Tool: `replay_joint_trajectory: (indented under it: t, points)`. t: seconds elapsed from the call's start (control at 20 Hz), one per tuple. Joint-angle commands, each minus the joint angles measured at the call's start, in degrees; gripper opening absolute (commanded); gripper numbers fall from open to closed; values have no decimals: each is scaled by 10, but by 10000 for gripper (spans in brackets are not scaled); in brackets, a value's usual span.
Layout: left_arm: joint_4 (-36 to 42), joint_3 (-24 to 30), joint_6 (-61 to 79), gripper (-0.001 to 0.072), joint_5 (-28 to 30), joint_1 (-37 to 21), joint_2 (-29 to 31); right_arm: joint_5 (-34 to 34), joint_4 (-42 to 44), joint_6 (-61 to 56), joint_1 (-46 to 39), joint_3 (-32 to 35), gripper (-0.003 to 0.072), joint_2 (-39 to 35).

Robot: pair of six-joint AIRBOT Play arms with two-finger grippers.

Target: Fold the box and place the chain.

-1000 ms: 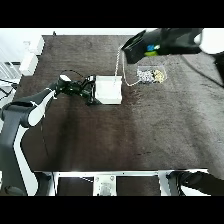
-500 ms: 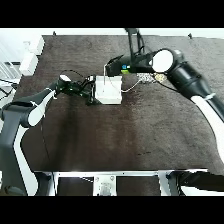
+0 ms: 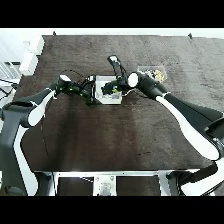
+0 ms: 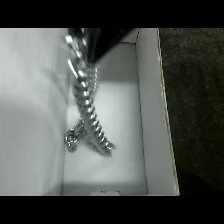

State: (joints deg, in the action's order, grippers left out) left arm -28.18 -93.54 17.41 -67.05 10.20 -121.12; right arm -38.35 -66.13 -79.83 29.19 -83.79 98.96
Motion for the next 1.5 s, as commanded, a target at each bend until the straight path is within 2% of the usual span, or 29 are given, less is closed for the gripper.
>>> replay_joint_trajectory:
  t: [0.0, 0.25, 0.4, 0.55, 0.65, 1.0, 1.05, 1.15, 1.25, 1.3, 1.35, 1.45]
  points:
    - [0, 0, 0, 395, 0, -1, 0, -24, -5, 0, -12, 5, 474, 16]
    - [0, 0, 0, 395, 0, -1, 0, -50, -20, -1, -87, 15, 475, -62]
    - [0, 0, 0, 395, 0, -1, 0, -47, -20, -18, -161, 37, 476, -75]
    - [0, 0, 0, 395, 1, -1, 0, 25, 7, -49, -223, 82, 477, -62]
    - [0, 0, 0, 395, 0, -1, 0, 56, 39, -48, -245, 88, 477, -40]
    - [0, 0, 0, 395, 1, -1, 0, 155, 79, -44, -244, 87, 465, 35]
    - [0, 0, 0, 395, 1, -1, 0, 162, 101, -30, -240, 82, 414, 44]
    - [0, 0, 0, 395, 1, -1, 0, 161, 162, 19, -232, 64, 393, 63]
    - [0, 0, 0, 395, 1, -1, 0, 162, 203, 59, -224, 40, 241, 81]
    - [0, 0, 0, 395, 1, -1, 0, 163, 203, 59, -221, 33, 61, 83]
    - [0, 0, 0, 395, 1, -1, 0, 162, 203, 60, -221, 32, 9, 78]
    - [0, 0, 0, 395, 0, -1, 0, 126, 200, 60, -221, 33, 7, 48]
